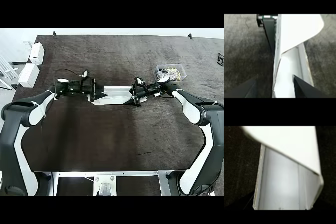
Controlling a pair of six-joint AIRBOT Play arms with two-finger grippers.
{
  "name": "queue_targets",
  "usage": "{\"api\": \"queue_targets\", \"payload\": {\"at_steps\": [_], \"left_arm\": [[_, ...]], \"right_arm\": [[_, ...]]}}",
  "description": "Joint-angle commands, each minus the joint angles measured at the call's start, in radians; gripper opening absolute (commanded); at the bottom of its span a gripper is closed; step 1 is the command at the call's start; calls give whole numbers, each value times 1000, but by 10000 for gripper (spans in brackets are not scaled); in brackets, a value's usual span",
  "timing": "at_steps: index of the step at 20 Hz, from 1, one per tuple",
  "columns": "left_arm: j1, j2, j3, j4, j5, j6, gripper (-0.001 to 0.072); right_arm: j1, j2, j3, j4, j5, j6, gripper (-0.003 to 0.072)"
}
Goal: Fold the box and place the chain.
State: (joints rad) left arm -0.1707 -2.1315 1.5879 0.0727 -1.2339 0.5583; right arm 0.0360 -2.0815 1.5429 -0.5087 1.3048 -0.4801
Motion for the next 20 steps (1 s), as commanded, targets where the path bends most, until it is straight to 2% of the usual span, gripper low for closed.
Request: {"api": "queue_targets", "payload": {"at_steps": [1,6,7,8,9,11,14,17,19,20], "left_arm": [[40,32,1,-16,-157,-19,499],[154,88,12,-19,-356,-34,499],[179,100,13,-21,-402,-34,424],[198,113,13,-21,-460,-32,168],[211,130,13,-24,-525,-13,21],[209,182,8,-8,-549,-31,17],[138,321,-72,77,-378,-79,15],[29,491,-253,139,-81,-78,15],[-28,547,-354,141,111,-61,16],[-54,552,-385,141,164,-49,16]], "right_arm": [[0,0,0,0,1,0,406],[0,0,0,0,1,1,406],[0,0,0,0,1,1,406],[0,0,0,0,1,0,406],[0,0,0,0,1,1,406],[0,0,0,0,1,1,407],[0,0,0,0,1,0,406],[0,0,0,0,1,1,406],[0,0,0,0,1,1,406],[0,0,0,0,1,0,406]]}}
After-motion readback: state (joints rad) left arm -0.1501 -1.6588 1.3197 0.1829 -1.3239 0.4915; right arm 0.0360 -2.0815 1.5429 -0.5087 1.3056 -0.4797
